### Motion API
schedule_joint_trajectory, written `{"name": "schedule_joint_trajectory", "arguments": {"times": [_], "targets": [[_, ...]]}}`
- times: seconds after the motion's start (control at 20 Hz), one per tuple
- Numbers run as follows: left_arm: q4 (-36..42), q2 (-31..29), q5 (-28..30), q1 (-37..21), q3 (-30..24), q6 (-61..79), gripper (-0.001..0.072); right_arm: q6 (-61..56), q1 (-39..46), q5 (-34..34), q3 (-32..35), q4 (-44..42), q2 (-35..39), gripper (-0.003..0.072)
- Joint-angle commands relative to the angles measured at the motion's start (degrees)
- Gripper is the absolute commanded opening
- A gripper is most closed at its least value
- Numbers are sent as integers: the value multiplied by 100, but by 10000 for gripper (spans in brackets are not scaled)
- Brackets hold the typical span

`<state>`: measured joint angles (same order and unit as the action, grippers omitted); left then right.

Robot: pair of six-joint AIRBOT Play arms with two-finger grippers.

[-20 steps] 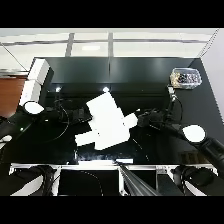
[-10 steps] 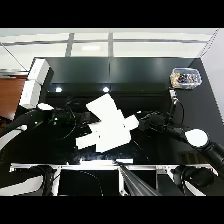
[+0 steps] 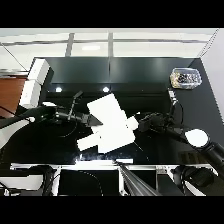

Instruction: Fold the box and place the chain.

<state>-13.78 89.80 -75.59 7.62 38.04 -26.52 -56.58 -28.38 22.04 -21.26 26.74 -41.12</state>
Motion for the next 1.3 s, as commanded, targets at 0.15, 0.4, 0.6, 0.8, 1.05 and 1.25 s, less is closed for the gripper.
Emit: {"name": "schedule_joint_trajectory", "arguments": {"times": [0.15,0.4,0.6,0.8,1.05,1.25], "targets": [[-595,92,-509,-125,240,404,127,-4,-7,61,2,-13,2,10],[-599,83,-616,-120,267,817,25,-15,520,684,-85,81,2,662],[-848,-107,-446,-74,428,822,21,-9,1875,2647,-870,1779,2,662],[-1930,-1069,697,680,452,1056,21,861,2588,4138,-1397,3274,2,637],[-2024,-1899,2472,1585,374,3012,27,1462,2588,4478,-1397,3613,2,637],[-2396,-1582,2503,1740,374,3064,27,1305,2586,4232,-1384,2332,-11,637]]}}
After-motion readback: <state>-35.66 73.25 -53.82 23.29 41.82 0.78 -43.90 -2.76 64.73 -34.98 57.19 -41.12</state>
